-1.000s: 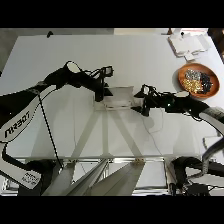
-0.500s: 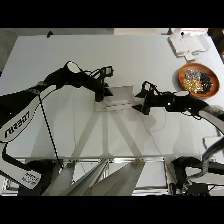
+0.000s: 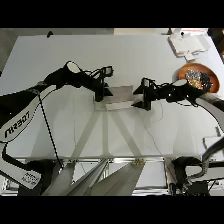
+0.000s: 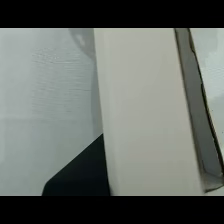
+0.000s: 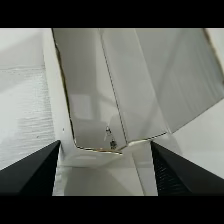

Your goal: Fold the box and place the chain.

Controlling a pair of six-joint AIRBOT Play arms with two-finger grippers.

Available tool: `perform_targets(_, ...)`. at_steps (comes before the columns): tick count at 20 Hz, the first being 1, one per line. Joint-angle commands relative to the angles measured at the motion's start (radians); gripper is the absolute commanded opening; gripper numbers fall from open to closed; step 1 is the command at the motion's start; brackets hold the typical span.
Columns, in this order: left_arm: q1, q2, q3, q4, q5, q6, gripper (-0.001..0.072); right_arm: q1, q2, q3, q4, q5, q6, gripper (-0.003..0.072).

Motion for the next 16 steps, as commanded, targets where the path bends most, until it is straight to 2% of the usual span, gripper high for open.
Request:
perform_targets(1,-0.001,0.000,0.000,-0.002,-0.002,0.001,0.0014,0.005,-0.084,0.090,-0.013,0.142,-0.003,0.0629)
perform_targets(5,-0.001,0.000,0.000,-0.002,-0.002,0.001,0.0014,0.035,-0.107,0.091,-0.048,0.157,0.011,0.0629)
perform_targets(8,0.000,0.000,0.000,-0.002,-0.002,0.001,0.0014,0.040,-0.105,0.092,-0.059,0.115,0.096,0.0629)
perform_targets(12,-0.001,0.000,0.000,-0.002,-0.002,0.001,0.0014,0.039,-0.084,0.092,-0.196,0.063,0.243,0.0629)
perform_targets(16,0.000,0.000,0.000,-0.002,-0.002,0.001,0.0014,0.037,-0.057,0.091,-0.163,0.075,0.319,0.0629)
